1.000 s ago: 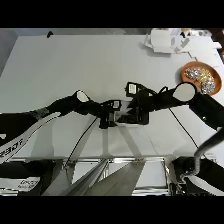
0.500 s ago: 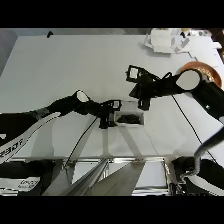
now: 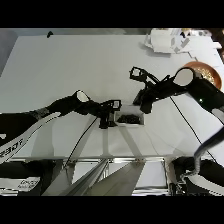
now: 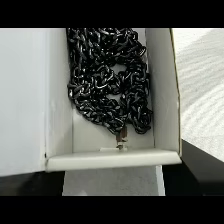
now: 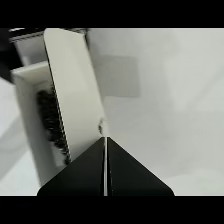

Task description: Fold the box and place the chain.

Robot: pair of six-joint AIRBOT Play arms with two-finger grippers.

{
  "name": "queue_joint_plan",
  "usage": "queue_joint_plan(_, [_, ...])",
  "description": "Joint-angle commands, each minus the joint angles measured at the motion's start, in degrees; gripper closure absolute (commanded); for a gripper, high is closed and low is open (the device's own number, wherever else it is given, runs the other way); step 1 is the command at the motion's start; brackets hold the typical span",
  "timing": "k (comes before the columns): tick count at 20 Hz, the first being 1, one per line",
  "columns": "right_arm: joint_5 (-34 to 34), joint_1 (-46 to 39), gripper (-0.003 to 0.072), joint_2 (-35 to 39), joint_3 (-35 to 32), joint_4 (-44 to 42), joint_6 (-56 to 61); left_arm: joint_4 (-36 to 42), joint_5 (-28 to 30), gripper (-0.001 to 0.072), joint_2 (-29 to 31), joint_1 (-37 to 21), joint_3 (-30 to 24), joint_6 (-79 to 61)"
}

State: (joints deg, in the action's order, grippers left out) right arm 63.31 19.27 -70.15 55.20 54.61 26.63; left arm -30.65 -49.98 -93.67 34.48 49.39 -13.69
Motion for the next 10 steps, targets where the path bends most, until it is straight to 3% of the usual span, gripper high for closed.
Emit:
queue_joint_plan(1, [3.3,1.9,0.057,0.6,-1.4,-4.8,-4.6,0.0,0.0,0.0498,0.0,0.0,0.0,0.0])
queue_joint_plan(5, [1.1,5.9,0.048,0.7,-1.8,-5.1,-6.9,0.0,0.0,0.0498,0.0,0.0,0.0,0.0])
queue_joint_plan(10, [-2.2,8.9,0.0434,0.7,-2.9,-2.4,-7.2,0.0,0.0,0.0498,0.0,0.0,0.0,0.0])
